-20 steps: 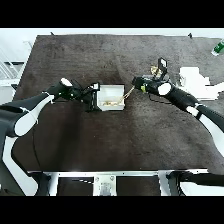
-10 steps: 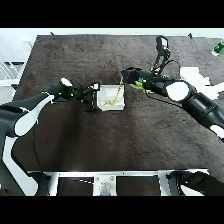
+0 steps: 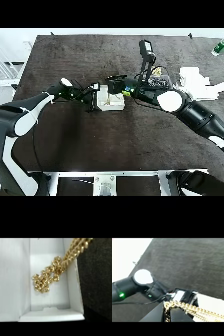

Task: Fold the box and place the chain.

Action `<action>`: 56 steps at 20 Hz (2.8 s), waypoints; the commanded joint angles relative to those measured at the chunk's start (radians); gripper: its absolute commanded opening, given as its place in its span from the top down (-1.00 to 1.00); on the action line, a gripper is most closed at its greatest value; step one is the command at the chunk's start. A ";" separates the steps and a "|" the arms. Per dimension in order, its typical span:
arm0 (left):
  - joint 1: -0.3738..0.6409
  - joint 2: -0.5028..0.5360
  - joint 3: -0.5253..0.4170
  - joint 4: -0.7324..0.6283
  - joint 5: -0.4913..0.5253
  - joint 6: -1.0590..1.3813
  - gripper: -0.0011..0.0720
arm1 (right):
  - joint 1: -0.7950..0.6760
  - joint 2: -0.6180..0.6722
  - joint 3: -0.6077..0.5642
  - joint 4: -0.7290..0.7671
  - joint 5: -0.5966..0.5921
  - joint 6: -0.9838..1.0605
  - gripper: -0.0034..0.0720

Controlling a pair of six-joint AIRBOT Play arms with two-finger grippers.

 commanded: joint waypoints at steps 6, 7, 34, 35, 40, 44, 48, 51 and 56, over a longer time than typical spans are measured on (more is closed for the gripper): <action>0.000 0.000 0.000 0.000 0.000 0.000 -0.19 | 0.021 -0.113 0.000 -0.003 -0.001 0.008 0.89; 0.000 0.000 0.000 0.000 0.000 0.000 -0.19 | 0.021 -0.143 0.000 -0.003 0.000 0.008 0.89; 0.000 0.000 0.000 0.000 0.000 0.000 -0.19 | -0.481 -0.279 -0.230 -0.051 -0.130 0.126 -0.24; 0.000 0.000 0.000 0.000 0.000 0.000 -0.19 | -0.481 -0.320 -0.201 -0.051 -0.135 0.126 -0.24; 0.000 0.000 0.000 0.000 0.000 0.000 -0.19 | -0.467 -0.480 -0.043 -0.051 -0.136 0.126 -0.13; 0.000 0.000 0.000 0.000 0.000 0.000 -0.19 | -0.462 -0.551 0.014 -0.051 -0.136 0.126 0.59; 0.000 0.000 0.000 0.000 0.003 0.000 -0.19 | -0.449 -0.494 0.014 -0.052 -0.007 0.025 0.89; 0.000 0.000 0.000 0.000 0.003 0.000 -0.19 | -0.414 -0.345 0.014 -0.052 0.084 -0.068 0.89; 0.000 0.000 0.000 0.000 0.003 0.000 -0.19 | -0.333 -0.086 0.014 -0.055 0.085 -0.108 0.89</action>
